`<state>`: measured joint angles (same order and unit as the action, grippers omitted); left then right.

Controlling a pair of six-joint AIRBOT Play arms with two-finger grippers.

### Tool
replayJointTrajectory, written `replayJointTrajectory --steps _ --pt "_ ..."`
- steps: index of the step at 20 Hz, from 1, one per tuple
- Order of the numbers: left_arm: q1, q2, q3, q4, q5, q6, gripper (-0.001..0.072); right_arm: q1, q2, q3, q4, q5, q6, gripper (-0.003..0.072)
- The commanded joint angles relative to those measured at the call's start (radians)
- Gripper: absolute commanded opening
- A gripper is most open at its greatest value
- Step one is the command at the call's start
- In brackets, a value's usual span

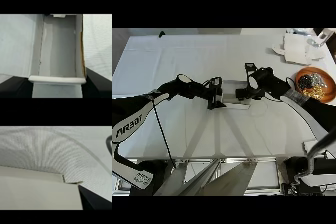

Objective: Fold the box and place the chain.

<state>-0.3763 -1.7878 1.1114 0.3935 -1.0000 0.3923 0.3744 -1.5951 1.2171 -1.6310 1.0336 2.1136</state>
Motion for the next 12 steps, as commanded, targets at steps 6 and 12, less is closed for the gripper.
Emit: replayJointTrajectory --steps 6,12 --pt "0.000 0.000 0.001 0.000 0.001 0.000 0.0316 0.000 -0.005 0.001 -0.043 0.015 0.000 0.0480" --pt "0.000 0.000 0.001 0.000 0.001 0.000 0.0316 0.000 -0.026 0.001 -0.048 0.029 0.000 0.0475"
